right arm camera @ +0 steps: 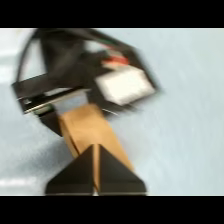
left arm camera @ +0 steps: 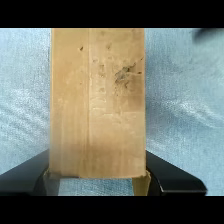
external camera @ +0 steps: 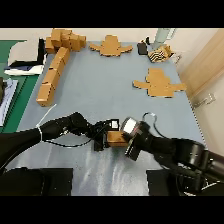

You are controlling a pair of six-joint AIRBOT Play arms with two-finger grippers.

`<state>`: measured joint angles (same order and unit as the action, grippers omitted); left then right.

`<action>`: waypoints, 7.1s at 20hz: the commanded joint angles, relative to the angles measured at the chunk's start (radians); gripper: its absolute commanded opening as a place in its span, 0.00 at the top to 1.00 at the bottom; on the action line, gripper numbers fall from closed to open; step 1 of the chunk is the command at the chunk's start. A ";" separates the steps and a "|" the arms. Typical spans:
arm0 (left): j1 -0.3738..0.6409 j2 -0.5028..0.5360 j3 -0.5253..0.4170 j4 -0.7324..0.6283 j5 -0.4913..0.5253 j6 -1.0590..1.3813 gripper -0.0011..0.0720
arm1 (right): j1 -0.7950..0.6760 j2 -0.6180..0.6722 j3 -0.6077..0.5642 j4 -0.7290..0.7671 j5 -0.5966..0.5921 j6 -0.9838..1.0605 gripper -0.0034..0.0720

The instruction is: Fold the box.

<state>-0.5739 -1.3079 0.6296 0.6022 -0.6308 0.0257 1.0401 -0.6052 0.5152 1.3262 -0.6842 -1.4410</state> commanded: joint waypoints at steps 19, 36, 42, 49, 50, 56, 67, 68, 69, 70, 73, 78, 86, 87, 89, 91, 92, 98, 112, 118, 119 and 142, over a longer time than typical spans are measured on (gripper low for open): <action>0.001 0.000 0.000 0.000 0.000 0.000 0.30 | -1.013 -0.657 0.050 1.683 -0.944 -1.177 0.95; 0.001 0.000 0.000 0.000 0.000 0.000 0.30 | -0.957 -0.597 -0.134 1.550 -0.656 -1.095 0.92; 0.001 0.000 0.000 0.000 0.000 0.000 0.30 | -0.957 -0.597 -0.134 1.551 -0.629 -1.095 0.92; 0.001 0.000 0.000 0.000 0.000 0.000 0.30 | -0.956 -0.597 -0.135 1.548 -0.583 -1.087 0.92; 0.001 0.000 0.000 0.000 0.000 0.000 0.30 | -0.956 -0.597 -0.135 1.546 -0.579 -1.087 0.92; 0.001 -0.001 0.000 0.000 0.000 0.000 0.30 | -0.945 -0.596 -0.134 1.542 -0.580 -1.069 0.93; 0.001 0.000 0.000 0.000 0.000 0.000 0.30 | -0.945 -0.596 -0.135 1.524 -0.558 -1.068 0.93; 0.001 0.000 0.000 0.000 0.000 0.000 0.30 | -0.945 -0.596 -0.135 1.522 -0.553 -1.068 0.94; 0.001 0.000 0.000 0.000 0.000 0.000 0.30 | -0.945 -0.596 -0.135 1.521 -0.553 -1.068 0.94; 0.001 0.000 0.000 0.000 0.000 0.000 0.30 | -0.945 -0.596 -0.135 1.521 -0.553 -1.068 0.94; 0.001 0.000 0.000 0.000 0.000 0.000 0.30 | -0.945 -0.596 -0.135 1.521 -0.553 -1.068 0.94; 0.001 0.000 0.000 0.000 0.000 0.000 0.30 | -0.945 -0.545 -0.134 1.552 -0.599 -1.089 0.94; 0.001 0.000 0.000 0.000 0.000 0.000 0.30 | -0.948 -0.225 0.054 0.923 -0.300 -0.555 0.95; 0.001 0.000 0.000 0.000 0.000 0.000 0.30 | -0.948 -0.232 0.118 0.792 -0.300 -0.469 0.95; 0.001 0.000 0.000 0.000 0.000 0.000 0.30 | -0.946 -0.284 0.213 0.614 -0.326 -0.317 0.95; 0.001 0.000 0.000 0.000 0.000 0.000 0.30 | -0.944 -0.378 0.276 0.571 -0.362 -0.178 0.95; 0.001 0.000 0.000 0.000 0.000 0.000 0.30 | -0.930 -0.422 0.299 0.572 -0.361 -0.167 0.95; 0.001 0.000 0.000 0.000 0.000 0.000 0.30 | -0.648 -0.536 0.392 0.076 -0.300 0.327 0.95; 0.002 0.003 0.005 -0.001 0.038 -0.021 0.30 | -0.450 -0.534 0.397 0.124 -0.390 0.497 0.95; 0.065 0.138 0.007 0.096 0.056 -0.353 0.30 | -0.461 -0.535 0.397 -0.140 -0.398 0.686 0.95; 0.097 0.171 0.007 0.161 0.045 -0.428 0.30 | -0.472 -0.535 0.397 -0.146 -0.397 0.691 0.95; 0.787 0.454 0.007 0.861 -0.512 -1.362 0.30 | -0.517 -0.616 0.395 -0.226 -0.289 0.669 0.95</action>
<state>0.1860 -0.8551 0.6357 1.3781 -1.1400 -1.2861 0.5236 -1.1946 0.9108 1.0969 -0.9775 -0.7666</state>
